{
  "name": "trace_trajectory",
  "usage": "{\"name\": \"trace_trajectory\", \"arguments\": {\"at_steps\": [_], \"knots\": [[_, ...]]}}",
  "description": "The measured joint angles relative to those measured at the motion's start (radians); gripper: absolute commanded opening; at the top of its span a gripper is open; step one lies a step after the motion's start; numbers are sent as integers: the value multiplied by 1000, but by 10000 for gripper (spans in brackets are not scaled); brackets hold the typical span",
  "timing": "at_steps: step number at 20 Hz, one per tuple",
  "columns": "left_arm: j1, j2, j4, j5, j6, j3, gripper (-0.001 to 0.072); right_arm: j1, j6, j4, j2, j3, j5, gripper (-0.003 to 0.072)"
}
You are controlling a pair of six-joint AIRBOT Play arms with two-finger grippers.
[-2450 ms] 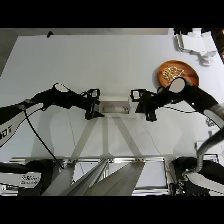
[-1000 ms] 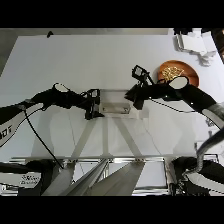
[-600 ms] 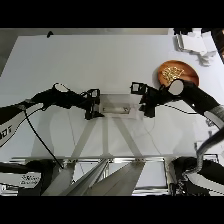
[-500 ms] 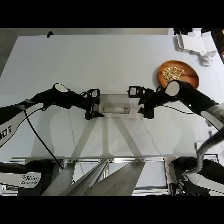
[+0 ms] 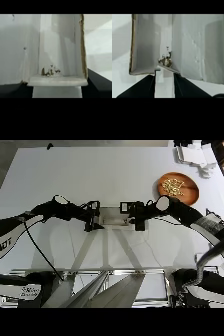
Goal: Fold the box and place the chain.
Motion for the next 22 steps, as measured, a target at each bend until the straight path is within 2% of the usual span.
{"name": "trace_trajectory", "arguments": {"at_steps": [3, 4, 5, 6, 7, 9, 10, 13, 14, 18, 22], "knots": [[0, 0, 0, 0, -1, 0, 148, 3, -6, 44, -6, 0, -7, 242], [0, 0, 0, 0, -2, 0, 148, 4, -7, 56, -9, 0, -7, 299], [0, 0, 0, 0, -3, 0, 149, 5, -7, 71, -13, 0, -6, 432], [0, 0, 0, 0, -3, 0, 148, 5, -7, 84, -14, 0, -1, 490], [0, 1, 0, 0, -2, 0, 149, 5, -8, 92, -17, -1, 2, 487], [0, 1, 0, 1, -2, 0, 148, 5, -9, 109, -19, -1, 2, 467], [0, 1, 0, 1, -1, 0, 148, 5, -9, 114, -20, -1, 3, 382], [-2, 0, -3, 7, 4, 0, 148, 9, -11, 158, -21, 0, 7, 40], [-2, 0, -2, 6, 6, 0, 149, 8, -11, 157, -21, 0, 24, 10], [-2, 0, -3, 5, 3, 0, 149, 6, 32, 114, -15, 0, 15, 9], [-1, 0, -2, 3, 1, 0, 148, -1, 224, -27, 31, 0, 21, 9]]}}
